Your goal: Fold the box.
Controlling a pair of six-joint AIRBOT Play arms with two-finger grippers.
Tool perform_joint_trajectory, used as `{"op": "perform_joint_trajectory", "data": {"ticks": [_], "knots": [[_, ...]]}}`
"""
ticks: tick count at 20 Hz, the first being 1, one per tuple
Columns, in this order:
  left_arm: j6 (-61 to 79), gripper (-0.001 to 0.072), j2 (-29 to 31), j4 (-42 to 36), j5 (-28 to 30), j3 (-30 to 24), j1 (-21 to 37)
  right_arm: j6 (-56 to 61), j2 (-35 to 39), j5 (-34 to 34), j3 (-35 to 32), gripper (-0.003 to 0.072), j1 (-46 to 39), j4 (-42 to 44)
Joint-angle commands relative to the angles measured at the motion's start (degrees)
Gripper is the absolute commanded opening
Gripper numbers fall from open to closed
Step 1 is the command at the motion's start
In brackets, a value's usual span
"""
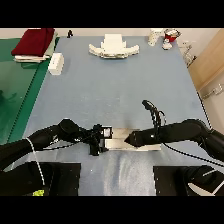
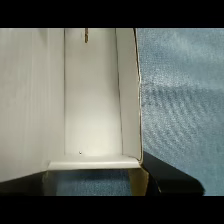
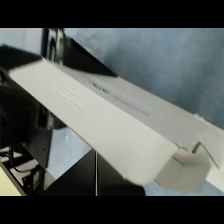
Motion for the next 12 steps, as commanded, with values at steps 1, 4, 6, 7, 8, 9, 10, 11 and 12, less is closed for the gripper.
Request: {"op": "perform_joint_trajectory", "data": {"ticks": [1, 4, 6, 7, 8, 9, 10, 11, 12], "knots": [[0.00, 0.0452, 0.02, 0.02, -0.02, 0.07, 0.04, 3.56, -5.40, 12.57, 3.15, 0.0005, 0.98, 3.32], [0.00, 0.0451, 0.02, 0.00, -0.07, 0.07, 0.04, 3.54, -10.29, 13.42, 4.37, 0.0005, -2.93, 0.57], [0.00, 0.0452, 0.02, 0.02, -0.04, 0.07, 0.04, 3.48, -13.57, 13.62, 4.37, 0.0006, -4.48, 0.09], [0.00, 0.0452, 0.02, 0.02, -0.07, 0.07, 0.04, 3.28, -15.13, 13.73, 4.37, 0.0006, -4.55, -0.22], [0.00, 0.0451, 0.02, 0.02, -0.04, 0.07, 0.04, 3.10, -16.90, 13.70, 4.37, 0.0006, -4.48, -0.72], [0.00, 0.0451, 0.02, 0.02, -0.04, 0.07, 0.04, 2.89, -18.58, 13.57, 4.37, 0.0006, -4.48, -0.70], [0.00, 0.0452, 0.02, 0.02, 0.02, 0.07, 0.04, 2.89, -20.31, 13.62, 4.37, 0.0006, -4.48, -0.70], [0.00, 0.0452, 0.02, 0.02, 0.02, 0.07, 0.04, 2.89, -21.66, 13.62, 4.37, 0.0006, -4.48, -0.70], [0.00, 0.0452, 0.02, 0.02, 0.02, 0.07, 0.04, 2.71, -22.67, 13.60, 4.37, 0.0006, -4.48, -0.70]]}}
